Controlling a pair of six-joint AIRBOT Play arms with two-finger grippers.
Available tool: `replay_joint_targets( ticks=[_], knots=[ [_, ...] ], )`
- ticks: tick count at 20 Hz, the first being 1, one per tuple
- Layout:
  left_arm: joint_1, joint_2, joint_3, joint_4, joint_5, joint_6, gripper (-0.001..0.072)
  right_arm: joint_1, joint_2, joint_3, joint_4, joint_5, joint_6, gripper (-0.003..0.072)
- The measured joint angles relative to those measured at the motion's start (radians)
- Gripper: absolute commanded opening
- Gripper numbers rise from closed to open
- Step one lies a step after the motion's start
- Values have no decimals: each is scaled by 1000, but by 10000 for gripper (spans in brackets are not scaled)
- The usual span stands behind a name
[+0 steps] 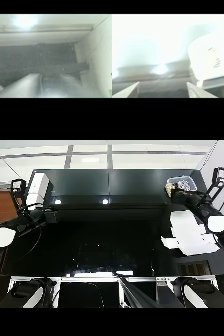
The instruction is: Fold the box and place the chain.
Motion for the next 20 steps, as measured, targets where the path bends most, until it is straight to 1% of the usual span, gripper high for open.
replay_joint_targets(
  ticks=[2,4,6,8,11,13,14,16,17,19,20],
  knots=[
    [-1,-16,0,-16,16,1,708,-74,-19,2,-50,10,-5,704],
    [-2,-29,0,-29,21,-1,708,-212,-56,29,-86,78,9,703],
    [-2,-37,0,-42,18,-2,708,-399,-119,93,-129,200,61,703],
    [-2,-42,0,-50,14,-2,708,-596,-203,193,-169,356,102,702],
    [-2,-45,0,-59,12,-3,708,-812,-338,347,-205,577,106,696],
    [-2,-46,0,-68,11,-3,708,-890,-435,434,-210,733,27,697],
    [-2,-46,0,-71,12,-3,707,-910,-481,469,-218,825,-45,697],
    [-2,-50,0,-77,12,-3,707,-921,-551,512,-233,973,-199,696],
    [-2,-54,0,-78,13,-3,707,-920,-575,525,-246,1017,-260,695],
    [-2,-65,0,-85,13,-4,707,-911,-609,542,-274,1073,-353,456],
    [-2,-72,0,-92,13,-3,707,-904,-620,547,-280,1090,-389,224]
  ],
)
